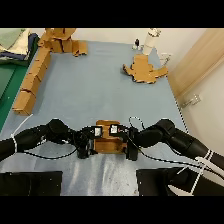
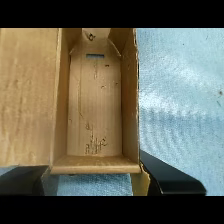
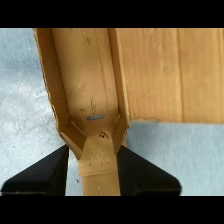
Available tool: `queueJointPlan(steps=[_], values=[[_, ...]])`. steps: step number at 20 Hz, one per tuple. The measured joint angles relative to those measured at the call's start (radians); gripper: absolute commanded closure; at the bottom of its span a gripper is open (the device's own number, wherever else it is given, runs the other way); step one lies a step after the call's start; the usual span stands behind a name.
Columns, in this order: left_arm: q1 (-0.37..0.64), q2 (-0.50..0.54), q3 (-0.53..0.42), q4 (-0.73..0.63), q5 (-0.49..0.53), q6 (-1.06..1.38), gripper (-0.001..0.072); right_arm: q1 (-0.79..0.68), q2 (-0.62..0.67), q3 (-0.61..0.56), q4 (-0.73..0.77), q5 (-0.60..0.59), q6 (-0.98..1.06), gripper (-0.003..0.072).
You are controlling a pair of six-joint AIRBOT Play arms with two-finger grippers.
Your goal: Fold the box.
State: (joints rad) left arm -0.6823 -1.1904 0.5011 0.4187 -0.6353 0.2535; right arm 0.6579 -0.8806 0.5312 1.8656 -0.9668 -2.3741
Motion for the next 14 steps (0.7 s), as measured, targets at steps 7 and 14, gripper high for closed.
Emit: queueJointPlan(steps=[7, 14], values=[[0.000, 0.000, 0.000, 0.000, 0.000, 0.000, 0.0180, 0.016, -0.005, 0.000, 0.068, 0.078, -0.029, 0.0592], [0.000, 0.000, 0.000, 0.001, 0.000, -0.001, 0.0180, 0.016, -0.029, 0.000, 0.140, 0.113, -0.043, 0.0197]])
